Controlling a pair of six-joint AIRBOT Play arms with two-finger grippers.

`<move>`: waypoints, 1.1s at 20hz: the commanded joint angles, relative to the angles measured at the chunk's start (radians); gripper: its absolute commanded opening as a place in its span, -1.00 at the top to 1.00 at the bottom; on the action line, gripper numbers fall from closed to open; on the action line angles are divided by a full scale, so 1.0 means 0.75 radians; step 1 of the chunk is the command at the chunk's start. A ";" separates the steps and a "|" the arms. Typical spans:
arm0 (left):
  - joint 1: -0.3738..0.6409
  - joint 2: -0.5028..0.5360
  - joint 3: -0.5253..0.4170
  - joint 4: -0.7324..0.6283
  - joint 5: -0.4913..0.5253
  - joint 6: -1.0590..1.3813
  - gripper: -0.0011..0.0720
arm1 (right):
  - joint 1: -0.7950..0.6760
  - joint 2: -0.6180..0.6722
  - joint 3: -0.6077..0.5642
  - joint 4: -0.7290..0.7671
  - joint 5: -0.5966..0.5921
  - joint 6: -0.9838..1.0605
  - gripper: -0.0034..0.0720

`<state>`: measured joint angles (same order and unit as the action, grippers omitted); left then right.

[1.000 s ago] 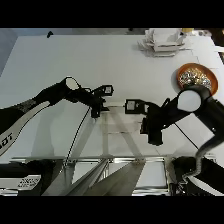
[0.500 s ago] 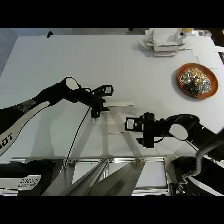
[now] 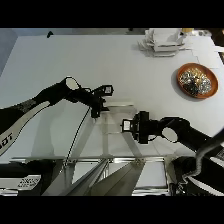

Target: Fold the box and place the chain.

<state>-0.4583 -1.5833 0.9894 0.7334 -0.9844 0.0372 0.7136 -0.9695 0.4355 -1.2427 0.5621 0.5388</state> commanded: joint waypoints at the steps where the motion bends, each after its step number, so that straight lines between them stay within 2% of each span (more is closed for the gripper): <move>1: -0.001 -0.001 -0.001 0.000 0.001 0.001 0.93 | -0.003 0.002 0.011 0.001 -0.035 -0.044 -0.75; 7: -0.001 -0.001 -0.001 0.000 0.000 0.001 0.93 | -0.110 0.001 0.118 0.025 0.019 -0.047 -0.75; 14: -0.001 -0.001 -0.001 0.000 0.000 0.001 0.93 | -0.219 -0.037 0.120 0.271 0.036 -0.375 -0.75; 22: -0.001 -0.001 -0.001 0.000 0.000 0.001 0.93 | -0.357 -0.059 0.120 0.385 0.039 -0.507 -0.75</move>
<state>-0.4583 -1.5837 0.9894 0.7330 -0.9844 0.0368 0.4740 -1.0046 0.5243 -1.0031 0.5900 0.2256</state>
